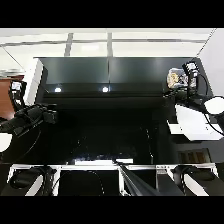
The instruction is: Fold the box and place the chain.
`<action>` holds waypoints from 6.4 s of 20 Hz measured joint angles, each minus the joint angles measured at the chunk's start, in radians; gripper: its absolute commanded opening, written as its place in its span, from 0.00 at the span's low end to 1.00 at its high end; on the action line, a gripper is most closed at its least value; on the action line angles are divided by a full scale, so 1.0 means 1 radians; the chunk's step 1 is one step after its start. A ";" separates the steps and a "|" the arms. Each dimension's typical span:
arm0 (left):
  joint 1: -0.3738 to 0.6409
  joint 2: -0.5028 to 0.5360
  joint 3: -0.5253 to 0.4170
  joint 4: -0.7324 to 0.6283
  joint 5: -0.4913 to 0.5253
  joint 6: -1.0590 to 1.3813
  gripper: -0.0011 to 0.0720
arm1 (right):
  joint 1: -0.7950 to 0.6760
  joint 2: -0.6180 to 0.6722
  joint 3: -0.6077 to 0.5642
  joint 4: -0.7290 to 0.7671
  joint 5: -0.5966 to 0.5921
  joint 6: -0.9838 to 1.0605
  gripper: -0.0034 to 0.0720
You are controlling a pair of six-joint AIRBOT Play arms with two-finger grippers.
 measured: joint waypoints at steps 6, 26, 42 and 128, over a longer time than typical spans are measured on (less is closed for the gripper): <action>0.000 0.000 0.000 0.000 0.000 0.000 0.05 | 0.000 0.000 0.000 0.000 0.000 0.000 0.06; -0.008 -0.267 0.077 -0.051 0.077 -0.005 0.99 | -0.031 -0.137 0.022 0.101 -0.123 0.105 1.00; 0.071 -0.367 0.256 0.166 -0.285 -0.259 0.99 | -1.085 -0.587 0.507 -0.212 0.623 0.139 1.00; -0.426 -0.890 0.293 -0.554 -0.157 1.359 0.05 | 0.400 0.181 -0.259 0.038 0.281 -0.503 0.94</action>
